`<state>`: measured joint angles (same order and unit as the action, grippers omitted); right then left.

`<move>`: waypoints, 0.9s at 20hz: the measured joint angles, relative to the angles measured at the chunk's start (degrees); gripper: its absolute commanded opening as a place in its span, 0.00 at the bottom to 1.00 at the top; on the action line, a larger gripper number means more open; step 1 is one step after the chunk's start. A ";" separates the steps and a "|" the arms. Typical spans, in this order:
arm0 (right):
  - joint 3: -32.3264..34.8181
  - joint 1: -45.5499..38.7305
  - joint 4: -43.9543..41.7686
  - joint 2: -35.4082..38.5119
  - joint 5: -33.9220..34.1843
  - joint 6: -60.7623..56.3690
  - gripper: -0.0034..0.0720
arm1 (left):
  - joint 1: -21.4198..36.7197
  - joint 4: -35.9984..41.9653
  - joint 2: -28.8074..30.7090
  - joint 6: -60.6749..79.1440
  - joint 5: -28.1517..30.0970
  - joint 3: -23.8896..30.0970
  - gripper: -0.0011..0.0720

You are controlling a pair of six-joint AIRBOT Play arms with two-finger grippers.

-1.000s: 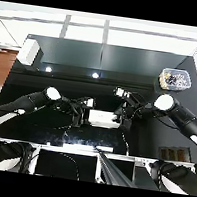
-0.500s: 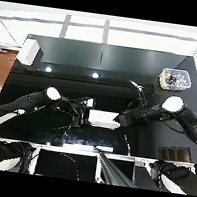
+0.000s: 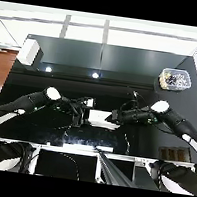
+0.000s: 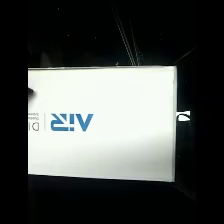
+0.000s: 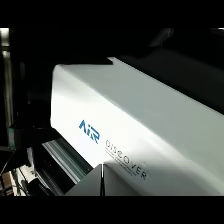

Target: Fold the box and place the chain.

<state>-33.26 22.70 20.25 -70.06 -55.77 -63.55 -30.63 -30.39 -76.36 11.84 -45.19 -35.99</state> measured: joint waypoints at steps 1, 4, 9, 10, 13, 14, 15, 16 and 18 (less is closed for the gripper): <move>0.04 0.04 0.04 -0.46 0.31 -0.07 0.06 | 0.00 -0.04 0.00 0.04 0.00 0.00 0.68; 0.04 0.11 0.31 -1.31 0.92 -0.17 0.06 | 0.02 -0.09 0.00 0.07 0.00 0.00 0.68; -0.55 0.17 1.03 -1.77 0.44 1.79 0.06 | 0.02 -0.04 0.00 0.02 -0.09 0.00 0.69; -1.09 0.07 1.25 -1.79 -0.37 2.08 0.06 | 0.02 -0.04 0.00 -0.02 -0.13 0.00 0.72; -4.24 -1.86 2.36 -0.17 -5.70 2.91 0.06 | 0.15 -0.74 0.50 -0.50 -0.28 0.02 0.99; -5.57 -3.21 1.79 0.98 -8.11 3.10 0.06 | 0.24 -1.57 1.16 -1.57 -0.17 0.00 0.99; -6.82 -4.96 2.29 2.27 -10.38 3.10 0.06 | 0.37 -3.08 1.90 -3.34 -0.13 -0.04 0.99; -8.26 -7.26 2.32 4.04 -12.39 3.15 0.06 | 0.55 -5.66 2.93 -5.99 0.07 -0.13 0.99; -10.34 -12.52 3.96 7.67 -16.13 3.06 0.06 | 1.14 -11.61 5.40 -11.93 0.22 -0.31 1.00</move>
